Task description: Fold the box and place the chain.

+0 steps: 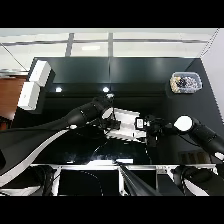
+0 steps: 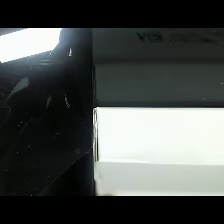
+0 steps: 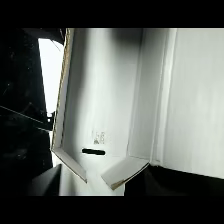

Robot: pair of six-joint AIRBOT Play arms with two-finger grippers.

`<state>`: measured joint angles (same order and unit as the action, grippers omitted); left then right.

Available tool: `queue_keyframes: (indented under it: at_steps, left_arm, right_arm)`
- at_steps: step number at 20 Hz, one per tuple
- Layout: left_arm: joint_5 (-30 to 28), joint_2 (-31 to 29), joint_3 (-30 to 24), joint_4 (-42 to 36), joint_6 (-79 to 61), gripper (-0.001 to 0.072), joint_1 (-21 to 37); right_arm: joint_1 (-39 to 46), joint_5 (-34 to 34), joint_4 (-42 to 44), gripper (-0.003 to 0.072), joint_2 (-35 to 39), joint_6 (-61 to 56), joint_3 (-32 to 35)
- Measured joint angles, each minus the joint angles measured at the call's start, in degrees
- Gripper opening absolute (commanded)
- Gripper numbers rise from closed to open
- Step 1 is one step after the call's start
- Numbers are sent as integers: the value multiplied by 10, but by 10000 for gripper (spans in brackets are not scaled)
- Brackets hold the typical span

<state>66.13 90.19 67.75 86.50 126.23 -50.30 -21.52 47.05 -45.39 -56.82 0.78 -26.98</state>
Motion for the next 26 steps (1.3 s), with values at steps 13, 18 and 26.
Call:
queue_keyframes:
  at_steps: [13, 18, 26]
  left_arm:
    - [-4, 0, 0, 0, 1, 27, 0]
    - [-4, 0, 0, -1, 0, 27, 0]
    - [-6, 0, 0, -2, 2, 27, 0]
  right_arm:
    - [-1, -13, 119, 130, -37, -23, 9]
    - [-11, -22, 153, 129, -60, -24, 9]
    - [-19, -53, 166, 422, -69, -28, 10]
